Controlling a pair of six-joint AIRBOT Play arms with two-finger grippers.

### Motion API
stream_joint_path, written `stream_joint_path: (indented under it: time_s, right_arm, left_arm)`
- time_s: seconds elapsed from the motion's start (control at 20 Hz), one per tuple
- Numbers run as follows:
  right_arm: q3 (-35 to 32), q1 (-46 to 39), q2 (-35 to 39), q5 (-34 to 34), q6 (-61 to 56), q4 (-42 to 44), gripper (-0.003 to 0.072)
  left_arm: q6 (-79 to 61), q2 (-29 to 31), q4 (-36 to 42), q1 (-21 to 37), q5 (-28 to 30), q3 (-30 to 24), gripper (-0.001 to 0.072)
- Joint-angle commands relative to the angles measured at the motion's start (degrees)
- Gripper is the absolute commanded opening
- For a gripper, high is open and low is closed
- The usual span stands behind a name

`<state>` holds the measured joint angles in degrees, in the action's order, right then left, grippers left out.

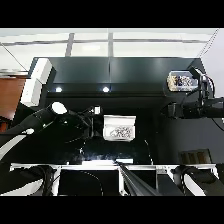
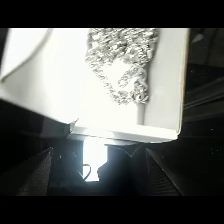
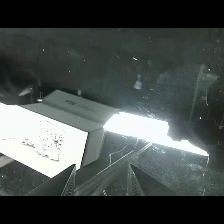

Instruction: Fold the box and place the chain.

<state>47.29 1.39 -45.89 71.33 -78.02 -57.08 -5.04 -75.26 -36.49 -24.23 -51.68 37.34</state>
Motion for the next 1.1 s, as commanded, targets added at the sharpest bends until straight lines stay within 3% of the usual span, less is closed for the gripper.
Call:
stream_joint_path:
  time_s: [0.0,0.45,0.8,1.05]
  right_arm:
    - [0.1,0.0,0.0,-0.2,0.0,0.1,0.0411]
    - [0.1,0.3,0.0,0.0,0.0,0.0,0.0411]
    - [0.1,0.3,0.0,0.0,0.0,0.0,0.0411]
    - [0.1,0.3,0.0,0.0,0.0,0.0,0.0411]
  left_arm:
    - [-2.1,-0.7,1.9,-0.5,-1.3,0.2,0.0706]
    - [-2.0,-1.4,3.7,-2.8,-1.0,0.1,0.0706]
    - [4.3,-1.0,-1.2,-3.0,-2.9,0.1,0.0707]
    - [5.7,-1.0,-0.1,-4.6,0.7,0.1,0.0708]
